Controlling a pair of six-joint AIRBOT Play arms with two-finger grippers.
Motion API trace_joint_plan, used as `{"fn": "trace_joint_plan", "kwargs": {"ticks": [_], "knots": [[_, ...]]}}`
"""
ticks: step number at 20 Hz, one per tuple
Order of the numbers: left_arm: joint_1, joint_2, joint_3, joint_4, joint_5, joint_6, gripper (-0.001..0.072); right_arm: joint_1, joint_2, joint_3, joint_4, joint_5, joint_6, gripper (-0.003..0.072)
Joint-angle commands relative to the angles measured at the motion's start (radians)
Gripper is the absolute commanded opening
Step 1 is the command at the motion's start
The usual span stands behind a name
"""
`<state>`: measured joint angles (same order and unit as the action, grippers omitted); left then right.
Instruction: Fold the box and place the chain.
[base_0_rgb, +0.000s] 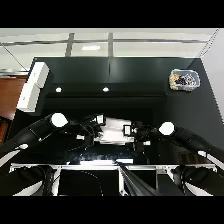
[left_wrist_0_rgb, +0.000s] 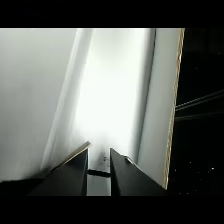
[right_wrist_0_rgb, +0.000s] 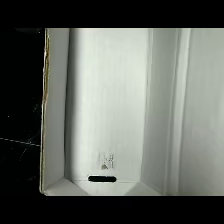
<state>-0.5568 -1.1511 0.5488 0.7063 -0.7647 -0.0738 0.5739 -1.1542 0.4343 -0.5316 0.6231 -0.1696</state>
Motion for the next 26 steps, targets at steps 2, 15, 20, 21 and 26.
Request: {"fn": "trace_joint_plan", "kwargs": {"ticks": [2, 15, 20, 21, 26], "knots": [[0.01, 0.012, 0.002, 0.006, -0.027, -0.029, 0.0031, 0.0, 0.0, 0.0, 0.0, 0.0, 0.0, 0.0171], [0.697, 0.15, -0.045, 0.309, -0.293, -1.347, 0.0032, 0.0, 0.0, 0.0, 0.0, 0.0, 0.0, 0.0172], [0.675, -0.023, -0.119, 0.108, -0.398, -1.206, 0.003, 0.0, 0.0, 0.0, 0.0, 0.0, 0.0, 0.0171], [0.644, -0.048, -0.119, 0.06, -0.386, -1.177, 0.003, 0.0, 0.0, 0.0, 0.0, 0.0, 0.0, 0.0171], [0.475, -0.096, -0.113, -0.045, -0.296, -1.106, 0.003, 0.0, 0.0, 0.0, 0.0, 0.0, 0.0, 0.0171]]}}
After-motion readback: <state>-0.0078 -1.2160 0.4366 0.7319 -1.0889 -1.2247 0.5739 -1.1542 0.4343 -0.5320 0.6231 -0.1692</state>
